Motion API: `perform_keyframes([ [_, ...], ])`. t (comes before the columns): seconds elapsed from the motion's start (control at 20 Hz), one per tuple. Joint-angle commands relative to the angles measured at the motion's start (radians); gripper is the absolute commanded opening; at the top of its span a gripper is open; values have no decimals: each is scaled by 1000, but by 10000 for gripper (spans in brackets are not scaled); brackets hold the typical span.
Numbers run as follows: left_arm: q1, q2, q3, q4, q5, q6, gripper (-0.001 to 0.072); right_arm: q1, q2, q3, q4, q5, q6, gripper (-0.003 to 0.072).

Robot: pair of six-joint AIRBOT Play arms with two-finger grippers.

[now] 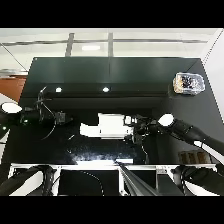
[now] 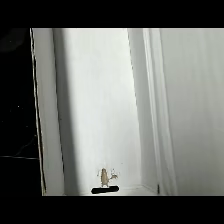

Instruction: Fold the box and place the chain.

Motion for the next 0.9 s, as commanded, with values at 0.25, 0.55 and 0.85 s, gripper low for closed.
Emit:
perform_keyframes([
  [0.25, -112, -178, -119, -202, -8, -43, 26, 1, -1, 0, 0, 0, 0, 479],
  [0.55, -219, -207, -119, -228, 79, -43, 26, 1, -1, 0, 0, 0, 1, 479],
  [0.85, -225, -196, -58, -219, -23, -45, 337, 1, -1, 0, 0, 0, 1, 479],
])
